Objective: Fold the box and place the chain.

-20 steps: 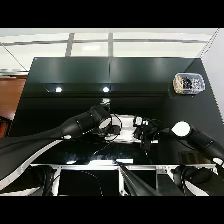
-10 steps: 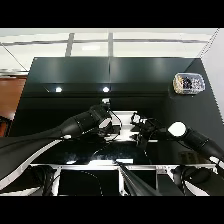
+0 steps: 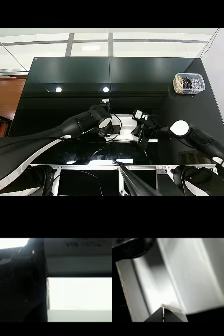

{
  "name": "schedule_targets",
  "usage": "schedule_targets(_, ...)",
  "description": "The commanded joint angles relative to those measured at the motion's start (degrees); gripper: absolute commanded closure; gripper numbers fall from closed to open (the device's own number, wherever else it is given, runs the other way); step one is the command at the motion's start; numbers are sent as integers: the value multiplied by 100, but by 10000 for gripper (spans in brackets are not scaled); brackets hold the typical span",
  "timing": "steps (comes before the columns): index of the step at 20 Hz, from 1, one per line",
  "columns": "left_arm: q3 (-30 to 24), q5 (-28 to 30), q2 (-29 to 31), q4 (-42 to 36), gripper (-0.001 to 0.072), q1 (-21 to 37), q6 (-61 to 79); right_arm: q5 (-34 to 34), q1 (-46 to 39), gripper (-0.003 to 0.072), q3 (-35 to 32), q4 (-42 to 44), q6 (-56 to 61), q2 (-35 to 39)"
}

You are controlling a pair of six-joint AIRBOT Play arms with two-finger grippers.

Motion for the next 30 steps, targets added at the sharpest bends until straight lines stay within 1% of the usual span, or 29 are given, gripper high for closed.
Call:
schedule_targets(1, 2, -11, 2, -7, 684, 2, -4, 1252, -662, 676, 485, -1668, 2522, 461)
schedule_targets(2, 2, -9, 2, -55, 684, 0, -4, 1576, -1054, 677, 597, -2046, 3008, 671)
schedule_targets(3, 2, -9, 2, -142, 684, 2, -4, 1733, -1480, 676, 619, -2258, 3294, 868)
schedule_targets(5, 2, -7, 2, -170, 684, 0, -4, 1823, -2542, 677, 612, -2409, 3866, 1069)
schedule_targets(7, 2, -7, 2, -164, 684, 9, -4, 1628, -3458, 678, 470, -2249, 4454, 1060)
schedule_targets(9, 2, -2, 2, -157, 684, 15, -4, 1412, -4120, 677, 22, -1930, 5021, 1056)
schedule_targets(10, 2, -2, 2, -151, 684, 15, -4, 1440, -4310, 678, -264, -1644, 5097, 1040)
schedule_targets(13, 2, -2, 2, -149, 684, 15, -4, 1644, -4256, 677, -1014, -671, 5051, 874)
schedule_targets(16, 2, -4, 2, -149, 684, 15, -4, 1834, -3799, 677, -1331, -162, 4756, 688)
schedule_targets(18, 2, -2, 2, -149, 684, 15, -2, 1832, -3368, 677, -1331, 107, 4590, 533)
schedule_targets(21, 2, -4, 2, -149, 684, 15, -4, 1631, -2789, 676, -1331, 1115, 3847, 234)
schedule_targets(23, 2, -4, 2, -149, 684, 15, -4, 1554, -2579, 676, -1274, 1777, 3270, 68)
schedule_targets(25, 2, -4, 2, -149, 684, 15, -4, 1735, -2579, 676, -1099, 1801, 3084, 46)
schedule_targets(27, 2, -7, 2, -151, 684, 15, -4, 2122, -2577, 674, -903, 1801, 2824, 46)
schedule_targets(28, 2, -7, 2, -151, 684, 15, -2, 2249, -2577, 651, -820, 1790, 2817, 46)
schedule_targets(30, 2, -4, 2, -151, 684, 15, -4, 2267, -2577, 191, -737, 1781, 2905, 46)
